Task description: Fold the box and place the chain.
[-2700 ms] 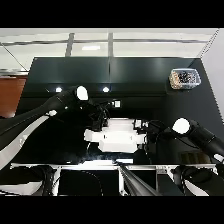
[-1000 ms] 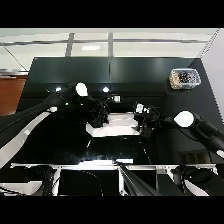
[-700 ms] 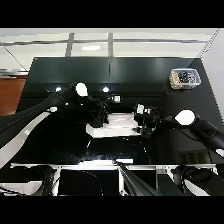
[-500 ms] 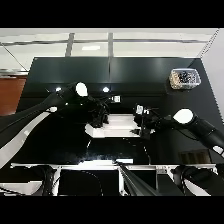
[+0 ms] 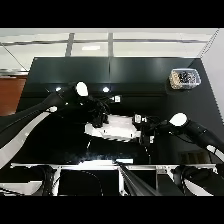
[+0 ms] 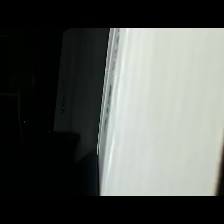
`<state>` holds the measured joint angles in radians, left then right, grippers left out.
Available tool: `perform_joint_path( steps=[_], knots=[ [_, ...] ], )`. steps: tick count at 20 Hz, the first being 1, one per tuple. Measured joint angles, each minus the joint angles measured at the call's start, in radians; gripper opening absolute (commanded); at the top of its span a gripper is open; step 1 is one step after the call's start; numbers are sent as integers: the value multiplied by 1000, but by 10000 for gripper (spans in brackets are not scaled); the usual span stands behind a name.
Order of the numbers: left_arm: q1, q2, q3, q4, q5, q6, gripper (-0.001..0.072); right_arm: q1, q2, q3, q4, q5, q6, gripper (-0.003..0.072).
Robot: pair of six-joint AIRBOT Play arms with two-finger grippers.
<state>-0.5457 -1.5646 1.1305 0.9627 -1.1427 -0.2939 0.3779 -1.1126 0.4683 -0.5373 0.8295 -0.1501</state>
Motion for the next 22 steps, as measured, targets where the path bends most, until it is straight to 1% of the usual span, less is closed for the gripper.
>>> perform_joint_path(
  steps=[6, 12, 22],
  knots=[
    [0, 0, 0, 1, 1, -5, 29, 35, -29, -19, 53, -60, -122, 686],
    [0, 0, 0, 0, 5, -10, 29, 51, -44, -22, 69, -134, -161, 686],
    [0, 0, 0, -4, 5, -10, 29, 54, -55, -22, 71, -155, -168, 686]
  ],
)
